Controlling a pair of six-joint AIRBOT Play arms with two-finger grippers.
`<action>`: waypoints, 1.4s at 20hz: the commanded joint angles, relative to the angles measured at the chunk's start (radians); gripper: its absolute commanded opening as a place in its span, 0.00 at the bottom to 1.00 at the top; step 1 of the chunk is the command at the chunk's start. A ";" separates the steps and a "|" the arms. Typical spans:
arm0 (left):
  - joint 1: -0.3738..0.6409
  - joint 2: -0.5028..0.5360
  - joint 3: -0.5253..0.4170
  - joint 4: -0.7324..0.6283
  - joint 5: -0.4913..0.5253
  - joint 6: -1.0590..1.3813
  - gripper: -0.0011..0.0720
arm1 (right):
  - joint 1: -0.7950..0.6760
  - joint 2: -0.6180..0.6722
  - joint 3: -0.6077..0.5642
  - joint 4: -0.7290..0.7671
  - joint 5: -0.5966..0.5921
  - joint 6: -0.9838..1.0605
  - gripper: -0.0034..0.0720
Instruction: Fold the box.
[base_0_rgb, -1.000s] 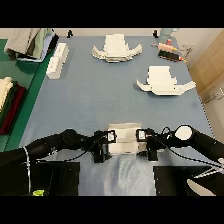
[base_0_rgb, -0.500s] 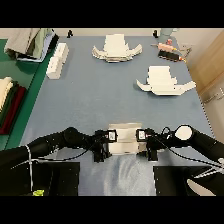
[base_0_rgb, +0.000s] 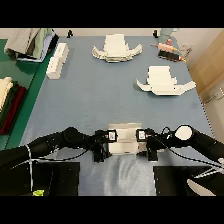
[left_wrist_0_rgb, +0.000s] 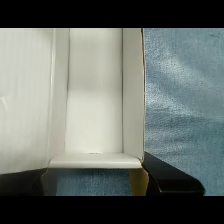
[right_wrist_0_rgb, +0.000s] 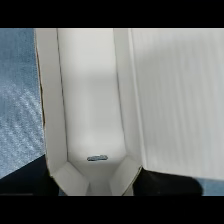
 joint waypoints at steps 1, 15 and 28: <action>0.000 -0.001 0.001 0.000 -0.002 0.000 0.66 | 0.000 0.000 0.000 0.000 0.000 0.000 0.72; 0.000 -0.001 0.001 0.000 -0.002 0.000 0.66 | 0.000 0.001 0.005 -0.021 0.019 0.029 0.99; -0.001 -0.001 0.001 0.000 -0.002 0.000 0.66 | -0.130 0.253 0.015 -0.134 0.245 0.215 0.99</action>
